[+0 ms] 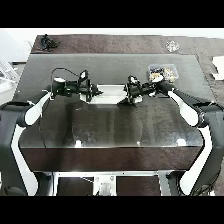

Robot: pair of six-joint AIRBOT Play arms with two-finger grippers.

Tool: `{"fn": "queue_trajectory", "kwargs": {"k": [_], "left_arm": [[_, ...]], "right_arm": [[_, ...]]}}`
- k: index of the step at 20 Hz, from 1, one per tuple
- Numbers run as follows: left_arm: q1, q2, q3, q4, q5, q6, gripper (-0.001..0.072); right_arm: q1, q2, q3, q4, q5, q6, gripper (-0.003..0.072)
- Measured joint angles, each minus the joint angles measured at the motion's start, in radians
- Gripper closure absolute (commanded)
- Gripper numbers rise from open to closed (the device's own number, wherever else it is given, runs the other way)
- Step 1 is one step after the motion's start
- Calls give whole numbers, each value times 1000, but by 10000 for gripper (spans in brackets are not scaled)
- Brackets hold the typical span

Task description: Fold the box and place the chain.

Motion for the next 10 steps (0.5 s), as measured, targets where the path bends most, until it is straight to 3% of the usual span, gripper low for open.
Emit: {"fn": "queue_trajectory", "kwargs": {"k": [1, 2, 10], "left_arm": [[1, -2, -1, 0, 8, 0, 44], [3, -2, -1, -12, 4, -3, 112], [4, 2, 44, -137, -81, -6, 110]], "right_arm": [[0, 0, 0, -6, 5, 0, 96], [0, 0, 0, -6, 5, 0, 96], [0, 0, 0, 2, 0, 0, 96]]}}
